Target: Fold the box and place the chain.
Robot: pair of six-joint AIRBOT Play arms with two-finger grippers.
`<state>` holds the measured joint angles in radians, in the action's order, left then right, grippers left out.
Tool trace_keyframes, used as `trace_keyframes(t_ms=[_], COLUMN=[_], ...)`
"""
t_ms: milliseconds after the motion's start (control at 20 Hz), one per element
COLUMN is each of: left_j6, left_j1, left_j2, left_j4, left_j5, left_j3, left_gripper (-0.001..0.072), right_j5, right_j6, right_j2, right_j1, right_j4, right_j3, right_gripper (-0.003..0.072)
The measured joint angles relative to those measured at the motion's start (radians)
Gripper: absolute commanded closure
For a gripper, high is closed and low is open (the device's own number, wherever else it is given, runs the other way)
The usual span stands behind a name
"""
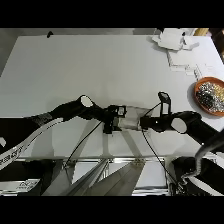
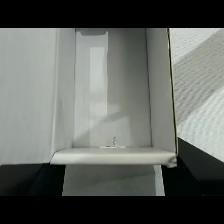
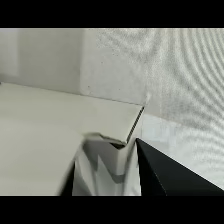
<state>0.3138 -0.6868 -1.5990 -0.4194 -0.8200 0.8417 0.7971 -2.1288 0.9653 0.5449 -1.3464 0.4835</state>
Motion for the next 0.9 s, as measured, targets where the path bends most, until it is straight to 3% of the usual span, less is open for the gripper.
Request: trace_keyframes(t_ms=[100, 200, 350, 650, 900], left_j6=[0.0, 0.0, 0.0, -0.002, 0.0], left_j1=[0.0, 0.0, 0.0, 0.001, 0.001], left_j2=[0.0, 0.0, 0.0, 0.0, 0.001], left_j4=[0.0, 0.0, 0.0, 0.0, 0.0], left_j5=[0.0, 0.0, 0.0, 0.001, 0.001], left_j3=[0.0, 0.0, 0.0, 0.0, 0.0], left_gripper=[0.0503, 0.0503, 0.0503, 0.0503, 0.0503], right_j5=[0.027, 0.053, 0.072, 0.084, 0.093], right_j6=[-0.082, -0.153, -0.224, -0.278, -0.3], right_j2=[0.061, 0.106, 0.141, 0.163, 0.166], right_j1=[0.051, 0.09, 0.122, 0.138, 0.14], right_j4=[-0.073, -0.132, -0.188, -0.232, -0.245], right_j3=[0.043, 0.076, 0.101, 0.114, 0.116], right_gripper=[0.0307, 0.0382, 0.0421, 0.0511, 0.065])
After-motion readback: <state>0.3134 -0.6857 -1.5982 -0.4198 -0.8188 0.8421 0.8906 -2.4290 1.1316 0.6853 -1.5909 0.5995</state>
